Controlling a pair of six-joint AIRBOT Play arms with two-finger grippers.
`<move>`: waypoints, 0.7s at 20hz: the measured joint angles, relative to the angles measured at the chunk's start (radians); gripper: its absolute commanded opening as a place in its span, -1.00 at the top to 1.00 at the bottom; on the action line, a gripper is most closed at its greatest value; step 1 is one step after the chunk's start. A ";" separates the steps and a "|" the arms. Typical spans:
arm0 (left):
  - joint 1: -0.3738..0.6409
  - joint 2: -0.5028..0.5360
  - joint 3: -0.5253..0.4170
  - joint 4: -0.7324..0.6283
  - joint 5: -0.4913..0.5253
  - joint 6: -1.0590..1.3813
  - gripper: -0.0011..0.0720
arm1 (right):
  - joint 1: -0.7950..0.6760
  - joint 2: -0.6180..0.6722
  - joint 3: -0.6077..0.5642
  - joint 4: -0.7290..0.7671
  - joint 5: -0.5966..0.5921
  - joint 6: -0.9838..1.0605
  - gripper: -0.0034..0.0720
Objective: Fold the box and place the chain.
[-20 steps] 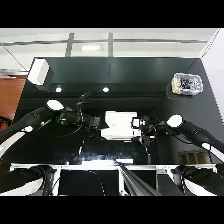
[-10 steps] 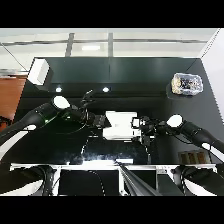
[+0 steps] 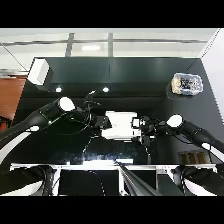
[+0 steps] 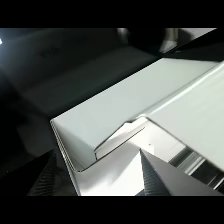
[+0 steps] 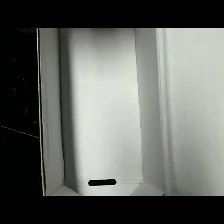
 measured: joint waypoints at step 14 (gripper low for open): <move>-0.024 -0.031 0.002 0.062 0.069 -0.127 -0.61 | 0.000 0.000 0.000 0.000 -0.001 0.000 -0.24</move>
